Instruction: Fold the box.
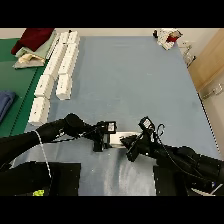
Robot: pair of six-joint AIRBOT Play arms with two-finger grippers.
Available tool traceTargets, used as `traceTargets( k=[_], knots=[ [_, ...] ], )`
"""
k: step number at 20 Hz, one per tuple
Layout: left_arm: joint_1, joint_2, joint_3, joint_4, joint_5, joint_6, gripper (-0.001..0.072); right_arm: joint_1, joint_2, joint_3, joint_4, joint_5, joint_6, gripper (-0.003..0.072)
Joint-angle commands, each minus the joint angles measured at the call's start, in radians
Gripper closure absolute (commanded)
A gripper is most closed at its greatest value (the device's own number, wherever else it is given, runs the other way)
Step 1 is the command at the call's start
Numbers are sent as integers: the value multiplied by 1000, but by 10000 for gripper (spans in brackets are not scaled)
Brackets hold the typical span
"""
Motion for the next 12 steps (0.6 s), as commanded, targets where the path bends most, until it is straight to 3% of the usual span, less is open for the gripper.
traceTargets(
  k=[1, 4, 8, 12],
  knots=[
    [0, 0, 0, 0, 0, 2, 241, -10, 1, 39, -43, -20, -1, 644],
    [0, 0, 0, 0, 0, 2, 241, -90, 0, 106, -88, -202, 0, 645],
    [0, 0, 0, 0, 0, 2, 241, -375, -46, 311, -343, -662, 114, 646],
    [0, 0, 0, 0, 0, 2, 241, -641, -212, 563, -503, -1055, 101, 647]
  ],
)
